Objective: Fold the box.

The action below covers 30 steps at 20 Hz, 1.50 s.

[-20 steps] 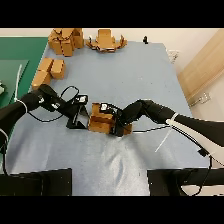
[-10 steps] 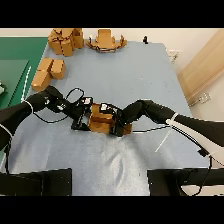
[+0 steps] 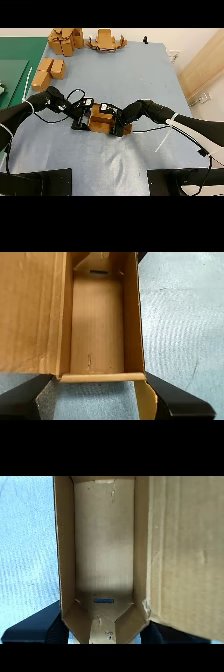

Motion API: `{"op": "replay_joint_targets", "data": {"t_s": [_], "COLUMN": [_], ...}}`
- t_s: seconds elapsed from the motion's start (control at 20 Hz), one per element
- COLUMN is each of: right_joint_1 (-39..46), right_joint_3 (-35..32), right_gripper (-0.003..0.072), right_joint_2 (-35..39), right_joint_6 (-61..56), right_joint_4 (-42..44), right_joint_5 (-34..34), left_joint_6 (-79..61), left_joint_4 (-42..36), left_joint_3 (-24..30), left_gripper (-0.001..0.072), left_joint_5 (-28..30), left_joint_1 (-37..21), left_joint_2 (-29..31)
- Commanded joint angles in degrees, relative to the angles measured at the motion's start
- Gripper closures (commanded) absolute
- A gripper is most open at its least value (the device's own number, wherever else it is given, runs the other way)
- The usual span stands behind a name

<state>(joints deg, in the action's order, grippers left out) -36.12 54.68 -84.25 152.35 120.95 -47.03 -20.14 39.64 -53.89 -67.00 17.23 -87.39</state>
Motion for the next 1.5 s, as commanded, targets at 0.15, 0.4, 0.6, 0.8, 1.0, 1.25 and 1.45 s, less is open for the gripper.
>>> {"op": "replay_joint_targets", "data": {"t_s": [0.15,0.4,0.6,0.8,1.0,1.25,1.45], "right_joint_1": [0.00,0.00,0.04,0.11,0.26,3.13,3.61], "right_joint_3": [0.00,0.00,0.00,0.00,0.00,0.00,0.02], "right_gripper": [0.0679,0.0679,0.0678,0.0077,0.0067,-0.0018,0.0156], "right_joint_2": [-0.02,-0.02,-0.02,0.98,4.09,8.90,13.57], "right_joint_6": [0.04,0.02,0.04,-7.37,-14.64,-17.86,-17.99], "right_joint_4": [-0.04,-0.04,-0.09,-3.72,-11.39,-10.40,-2.10], "right_joint_5": [0.02,-0.02,0.00,-0.09,-2.58,-6.58,-6.80], "left_joint_6": [0.70,2.40,2.19,2.21,3.91,10.54,11.23], "left_joint_4": [0.28,1.62,6.29,7.13,7.15,6.86,5.09], "left_joint_3": [0.11,0.09,0.11,0.11,0.09,0.09,0.09], "left_gripper": [0.0023,0.0228,0.0691,0.0692,0.0692,0.0694,0.0698], "left_joint_5": [1.62,2.69,-0.70,-0.55,-0.04,2.03,2.62], "left_joint_1": [1.88,2.34,2.40,2.40,2.36,2.32,2.32], "left_joint_2": [-1.29,-1.75,-1.64,-1.64,-1.64,-1.64,-1.62]}}
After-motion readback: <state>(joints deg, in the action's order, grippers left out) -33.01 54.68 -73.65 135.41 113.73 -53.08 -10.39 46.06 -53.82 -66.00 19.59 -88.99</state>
